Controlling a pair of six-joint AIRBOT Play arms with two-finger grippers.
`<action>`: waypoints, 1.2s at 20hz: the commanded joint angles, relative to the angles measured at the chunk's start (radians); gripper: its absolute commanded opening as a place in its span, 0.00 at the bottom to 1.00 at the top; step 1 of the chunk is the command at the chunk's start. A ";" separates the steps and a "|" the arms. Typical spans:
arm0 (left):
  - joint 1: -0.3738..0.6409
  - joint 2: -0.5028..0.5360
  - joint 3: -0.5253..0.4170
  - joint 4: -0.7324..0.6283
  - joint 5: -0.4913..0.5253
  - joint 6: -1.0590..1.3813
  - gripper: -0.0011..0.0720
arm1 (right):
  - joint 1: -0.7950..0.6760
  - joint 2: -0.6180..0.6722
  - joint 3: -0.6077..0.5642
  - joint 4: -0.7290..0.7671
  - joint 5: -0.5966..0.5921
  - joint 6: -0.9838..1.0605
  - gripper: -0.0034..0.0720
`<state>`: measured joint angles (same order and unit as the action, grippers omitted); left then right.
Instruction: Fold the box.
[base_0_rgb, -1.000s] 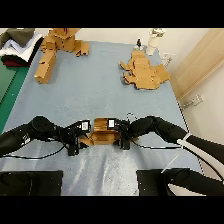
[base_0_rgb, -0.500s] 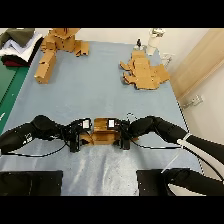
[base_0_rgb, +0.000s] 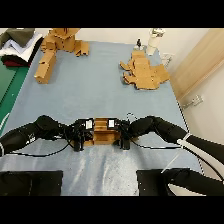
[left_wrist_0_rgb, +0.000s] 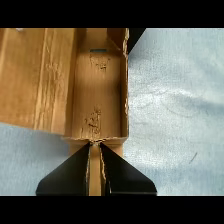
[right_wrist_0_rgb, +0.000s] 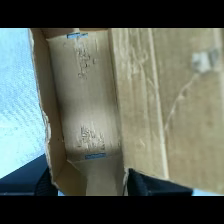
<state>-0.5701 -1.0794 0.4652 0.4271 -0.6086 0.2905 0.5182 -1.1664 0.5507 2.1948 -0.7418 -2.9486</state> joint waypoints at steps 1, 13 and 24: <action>-0.024 -0.019 0.001 -0.072 0.029 0.054 0.16 | 0.001 0.000 0.000 0.000 0.000 0.000 0.63; -0.047 -0.023 0.001 -0.098 0.032 0.061 0.60 | 0.001 0.000 0.000 0.000 0.000 0.000 0.63; -0.047 -0.023 -0.001 -0.097 0.023 0.056 0.93 | 0.001 0.000 0.000 0.000 0.000 0.000 0.63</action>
<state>-0.6174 -1.1019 0.4648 0.3283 -0.5854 0.3508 0.5186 -1.1664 0.5507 2.1948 -0.7422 -2.9494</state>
